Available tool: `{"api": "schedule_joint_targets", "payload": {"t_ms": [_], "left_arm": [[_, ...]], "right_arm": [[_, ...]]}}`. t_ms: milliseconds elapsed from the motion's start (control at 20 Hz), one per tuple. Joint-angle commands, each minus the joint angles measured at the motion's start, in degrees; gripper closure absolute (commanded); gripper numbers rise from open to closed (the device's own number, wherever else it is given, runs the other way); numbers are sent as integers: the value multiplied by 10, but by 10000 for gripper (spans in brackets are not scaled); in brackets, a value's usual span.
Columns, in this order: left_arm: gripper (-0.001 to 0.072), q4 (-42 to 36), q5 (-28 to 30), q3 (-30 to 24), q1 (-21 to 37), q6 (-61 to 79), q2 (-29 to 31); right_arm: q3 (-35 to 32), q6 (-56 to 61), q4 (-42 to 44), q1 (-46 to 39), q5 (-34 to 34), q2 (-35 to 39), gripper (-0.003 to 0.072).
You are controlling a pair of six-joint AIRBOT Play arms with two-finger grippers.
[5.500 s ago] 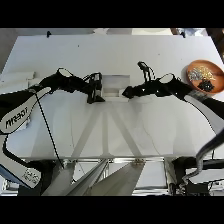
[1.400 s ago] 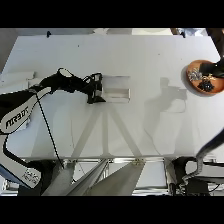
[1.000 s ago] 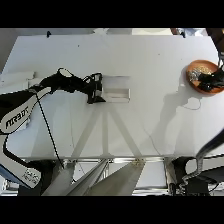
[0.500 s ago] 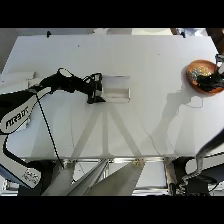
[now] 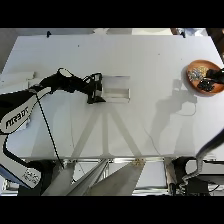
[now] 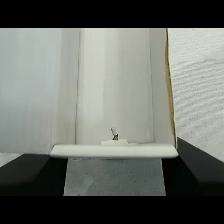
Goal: Fold the box and place the chain.
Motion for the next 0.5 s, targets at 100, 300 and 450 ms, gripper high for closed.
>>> {"api": "schedule_joint_targets", "payload": {"t_ms": [100,300,450], "left_arm": [[548,0,0,0,0,0,0],[548,0,0,0,0,0,0],[548,0,0,0,0,0,0]], "right_arm": [[0,-49,51,52,112,61,672],[0,-52,53,147,146,88,672],[0,-52,54,235,164,92,672]]}}
